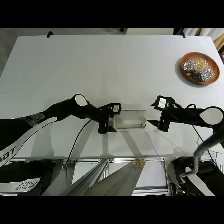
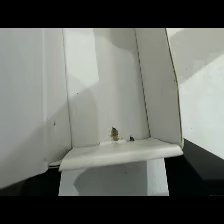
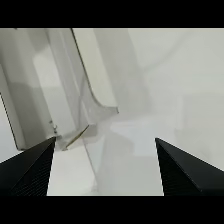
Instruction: Fold the box and place the chain.
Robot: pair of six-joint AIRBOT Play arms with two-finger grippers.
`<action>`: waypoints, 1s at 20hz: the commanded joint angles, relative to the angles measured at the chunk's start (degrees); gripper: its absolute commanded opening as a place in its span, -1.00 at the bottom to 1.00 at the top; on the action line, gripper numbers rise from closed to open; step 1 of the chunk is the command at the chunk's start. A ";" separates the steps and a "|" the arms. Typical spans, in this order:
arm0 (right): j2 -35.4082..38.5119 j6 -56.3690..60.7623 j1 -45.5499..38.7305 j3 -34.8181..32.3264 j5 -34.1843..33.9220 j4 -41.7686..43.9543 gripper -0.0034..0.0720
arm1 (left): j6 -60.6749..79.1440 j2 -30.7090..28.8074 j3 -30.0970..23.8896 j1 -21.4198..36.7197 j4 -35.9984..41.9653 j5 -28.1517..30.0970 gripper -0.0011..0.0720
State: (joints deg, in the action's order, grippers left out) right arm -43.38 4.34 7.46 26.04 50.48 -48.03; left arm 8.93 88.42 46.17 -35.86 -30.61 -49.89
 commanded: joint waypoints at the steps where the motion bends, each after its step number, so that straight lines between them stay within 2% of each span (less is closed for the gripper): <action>1: 0.39 0.11 0.04 0.04 1.62 6.64 0.89 | -7.67 -2.05 0.04 0.04 -9.46 1.99 -0.95; 4: 0.39 -0.31 0.04 0.04 3.26 7.45 0.88 | -8.04 -3.32 0.04 0.04 -9.20 2.01 -0.94; 5: 0.39 -0.31 0.04 0.04 3.78 7.41 0.80 | -8.07 -3.30 0.04 0.04 -8.70 2.16 -0.94; 6: 0.39 -0.31 0.04 0.04 4.28 7.32 0.58 | -8.07 -3.30 0.04 0.04 -8.68 2.12 -0.94; 8: 0.39 -0.31 0.02 0.04 4.24 7.30 0.28 | -8.07 -3.30 0.04 0.04 -8.72 2.12 -0.94; 11: 0.39 -0.31 0.04 0.04 4.20 7.32 0.11 | -8.07 -3.30 0.04 0.04 -8.72 2.10 -0.94; 13: 0.37 -0.94 0.04 0.02 6.67 8.44 -0.87 | -8.07 -3.30 0.02 0.04 -8.72 2.10 -0.94; 15: 0.20 -4.85 0.70 0.02 8.48 14.67 -0.87 | -8.07 -3.30 0.04 0.04 -8.72 2.08 -0.94; 16: -0.09 -5.01 2.12 0.02 6.75 17.51 -0.87 | -8.07 -3.30 0.02 0.04 -8.72 2.10 -0.94; 20: -5.49 -4.39 11.45 0.02 -8.83 20.00 -0.87 | -8.07 -3.30 0.04 0.04 -8.72 2.08 -0.94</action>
State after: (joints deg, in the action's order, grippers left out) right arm -45.67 0.36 13.67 26.02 51.13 -31.59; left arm 0.86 85.17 46.15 -35.86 -39.31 -47.81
